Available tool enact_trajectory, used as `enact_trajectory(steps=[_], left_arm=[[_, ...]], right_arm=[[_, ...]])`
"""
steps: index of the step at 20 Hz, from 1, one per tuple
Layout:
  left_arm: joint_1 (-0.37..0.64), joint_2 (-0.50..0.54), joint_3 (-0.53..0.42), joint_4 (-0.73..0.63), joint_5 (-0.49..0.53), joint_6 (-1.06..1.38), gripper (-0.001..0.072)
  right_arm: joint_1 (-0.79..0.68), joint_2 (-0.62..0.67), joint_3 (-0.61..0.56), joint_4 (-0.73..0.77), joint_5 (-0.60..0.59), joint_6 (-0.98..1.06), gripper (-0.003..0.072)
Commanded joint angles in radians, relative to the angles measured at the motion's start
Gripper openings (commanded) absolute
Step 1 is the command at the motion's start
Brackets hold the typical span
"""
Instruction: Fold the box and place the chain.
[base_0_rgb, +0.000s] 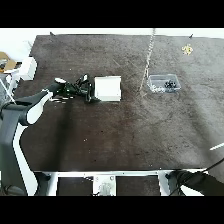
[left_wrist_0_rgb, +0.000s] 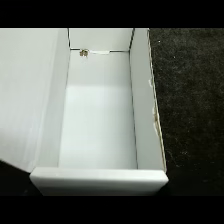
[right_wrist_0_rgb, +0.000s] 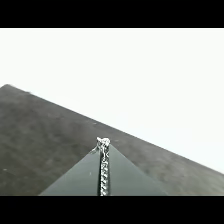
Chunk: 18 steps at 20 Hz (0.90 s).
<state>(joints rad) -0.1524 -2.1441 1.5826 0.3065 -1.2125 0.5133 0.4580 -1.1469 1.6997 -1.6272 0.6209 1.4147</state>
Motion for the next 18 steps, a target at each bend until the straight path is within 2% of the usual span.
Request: enact_trajectory(steps=[1,4,7,14,16,18], left_arm=[[0.000,0.000,0.000,0.000,0.000,0.000,0.0222],[0.000,0.001,0.000,0.000,0.000,0.000,0.0222],[0.000,0.001,0.000,0.000,0.000,0.000,0.0222],[0.000,0.001,0.000,0.000,0.000,0.000,0.0222],[0.000,0.001,0.000,0.000,0.000,0.000,0.0222],[0.000,0.000,0.000,0.000,0.000,0.000,0.0222]], right_arm=[[0.067,-0.068,-0.001,-0.010,-0.013,-0.005,0.0003],[0.107,-0.157,-0.003,0.005,0.039,-0.005,0.0003],[0.121,-0.224,-0.053,0.018,0.035,-0.004,0.0003],[0.120,-0.302,-0.286,0.045,-0.060,0.071,0.0003],[0.120,-0.342,-0.371,0.045,-0.133,0.083,0.0004],[0.115,-0.394,-0.408,0.045,-0.161,0.122,0.0006]])
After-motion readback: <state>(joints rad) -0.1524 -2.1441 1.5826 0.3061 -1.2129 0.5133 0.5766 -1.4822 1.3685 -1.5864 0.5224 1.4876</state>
